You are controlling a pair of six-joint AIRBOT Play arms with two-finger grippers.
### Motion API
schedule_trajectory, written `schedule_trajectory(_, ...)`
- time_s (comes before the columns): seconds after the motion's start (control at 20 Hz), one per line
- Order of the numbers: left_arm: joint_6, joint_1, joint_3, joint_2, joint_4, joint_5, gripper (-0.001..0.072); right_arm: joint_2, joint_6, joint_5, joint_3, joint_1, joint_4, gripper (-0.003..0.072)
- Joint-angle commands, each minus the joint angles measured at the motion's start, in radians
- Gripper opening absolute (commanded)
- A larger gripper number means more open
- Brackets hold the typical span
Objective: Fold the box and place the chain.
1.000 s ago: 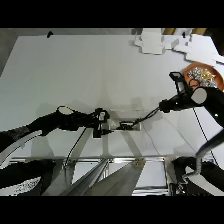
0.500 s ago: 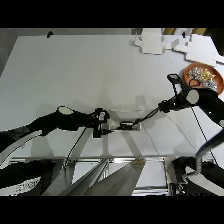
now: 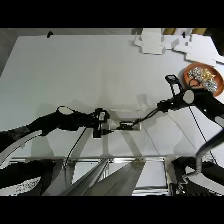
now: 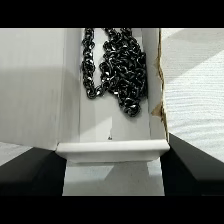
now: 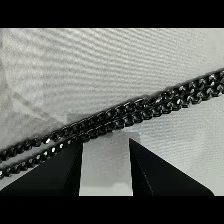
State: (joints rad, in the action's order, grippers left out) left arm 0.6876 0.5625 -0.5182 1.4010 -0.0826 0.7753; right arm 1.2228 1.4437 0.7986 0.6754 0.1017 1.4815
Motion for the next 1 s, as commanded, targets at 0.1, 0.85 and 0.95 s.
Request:
schedule_trajectory(0.1,0.000,0.000,-0.001,0.000,0.000,0.000,0.0097,0.039,0.019,-0.007,0.000,0.001,-0.001,0.0227)
schedule_trajectory(0.85,0.000,0.000,-0.001,0.000,0.000,0.000,0.0097,-0.056,0.019,0.032,0.000,0.001,-0.001,0.0015)
schedule_trajectory(0.95,0.000,0.000,-0.001,0.000,0.000,0.000,0.0097,-0.091,0.019,0.066,0.000,0.001,-0.001,0.0015)
